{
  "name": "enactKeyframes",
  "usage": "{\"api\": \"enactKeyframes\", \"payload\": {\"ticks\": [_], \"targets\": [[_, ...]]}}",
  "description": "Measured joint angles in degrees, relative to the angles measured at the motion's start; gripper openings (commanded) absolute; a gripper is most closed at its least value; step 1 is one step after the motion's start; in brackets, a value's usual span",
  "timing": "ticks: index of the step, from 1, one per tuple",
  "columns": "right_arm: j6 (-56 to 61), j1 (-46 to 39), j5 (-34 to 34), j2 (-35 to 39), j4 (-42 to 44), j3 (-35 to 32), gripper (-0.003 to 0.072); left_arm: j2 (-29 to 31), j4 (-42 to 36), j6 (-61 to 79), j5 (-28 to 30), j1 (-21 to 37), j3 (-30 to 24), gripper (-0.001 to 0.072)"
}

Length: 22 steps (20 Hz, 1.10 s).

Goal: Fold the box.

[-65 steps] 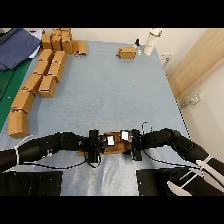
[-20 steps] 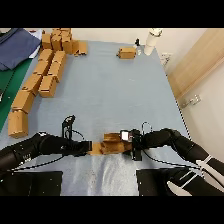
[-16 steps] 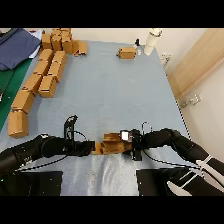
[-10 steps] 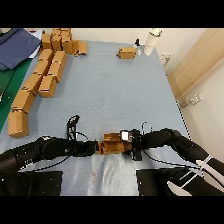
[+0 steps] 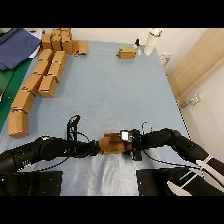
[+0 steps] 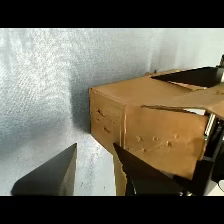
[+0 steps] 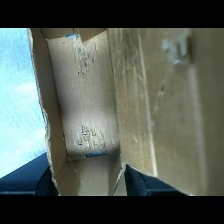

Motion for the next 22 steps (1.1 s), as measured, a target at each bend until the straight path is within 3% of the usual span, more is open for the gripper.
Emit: {"api": "enactKeyframes", "payload": {"ticks": [3, 17, 18, 22], "targets": [[0.0, 0.0, 0.0, 0.0, 0.0, 0.0, 0.0496, 0.0, -0.1, 0.0, -0.3, 0.0, 0.0, 0.0373], [0.0, 0.0, 0.0, 0.0, 0.0, 0.0, 0.0496, 0.0, -1.6, 0.2, 2.3, 0.0, 0.2, 0.0376], [0.0, 0.0, 0.0, 0.0, 0.0, 0.0, 0.0495, 0.0, -1.6, 0.2, 2.4, 0.0, 0.2, 0.0430], [0.0, 0.0, 0.0, 0.0, 0.0, 0.0, 0.0496, 0.0, 0.4, 0.1, 0.8, 0.0, 1.2, 0.0433]]}}
